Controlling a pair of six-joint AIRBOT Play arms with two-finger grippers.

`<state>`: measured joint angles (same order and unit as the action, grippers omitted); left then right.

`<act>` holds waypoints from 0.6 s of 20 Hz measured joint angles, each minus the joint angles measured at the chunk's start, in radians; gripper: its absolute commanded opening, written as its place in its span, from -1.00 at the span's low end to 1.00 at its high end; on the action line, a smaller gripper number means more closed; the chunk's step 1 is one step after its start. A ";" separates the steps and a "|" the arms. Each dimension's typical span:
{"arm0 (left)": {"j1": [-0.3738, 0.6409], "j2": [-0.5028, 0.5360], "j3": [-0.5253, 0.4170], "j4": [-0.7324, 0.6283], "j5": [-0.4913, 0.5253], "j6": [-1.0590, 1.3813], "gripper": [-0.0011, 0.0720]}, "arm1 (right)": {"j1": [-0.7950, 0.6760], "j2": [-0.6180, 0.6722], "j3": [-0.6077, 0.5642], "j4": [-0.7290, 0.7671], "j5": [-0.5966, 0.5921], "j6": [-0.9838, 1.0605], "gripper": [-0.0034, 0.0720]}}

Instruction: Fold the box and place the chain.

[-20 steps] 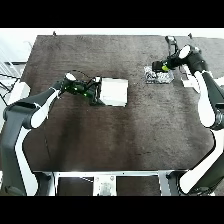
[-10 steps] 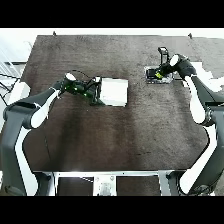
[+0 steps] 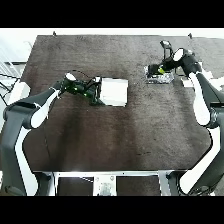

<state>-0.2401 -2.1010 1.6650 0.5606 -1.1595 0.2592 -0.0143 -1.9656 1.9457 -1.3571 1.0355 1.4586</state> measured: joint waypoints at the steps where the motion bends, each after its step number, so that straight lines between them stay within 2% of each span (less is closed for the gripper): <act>1: 0.000 0.000 0.000 0.000 0.000 0.000 0.75 | 0.000 0.021 0.002 -0.003 0.001 0.000 -0.87; 8: 0.000 0.000 0.000 0.000 0.000 0.000 0.75 | 0.004 0.140 0.003 -0.020 0.025 -0.005 -0.87; 12: 0.000 0.000 0.000 0.000 0.000 0.000 0.75 | 0.014 0.266 0.003 -0.023 0.039 -0.041 -0.87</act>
<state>-0.2401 -2.1010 1.6650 0.5606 -1.1595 0.2592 -0.0006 -1.6993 1.9488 -1.3796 1.0740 1.4174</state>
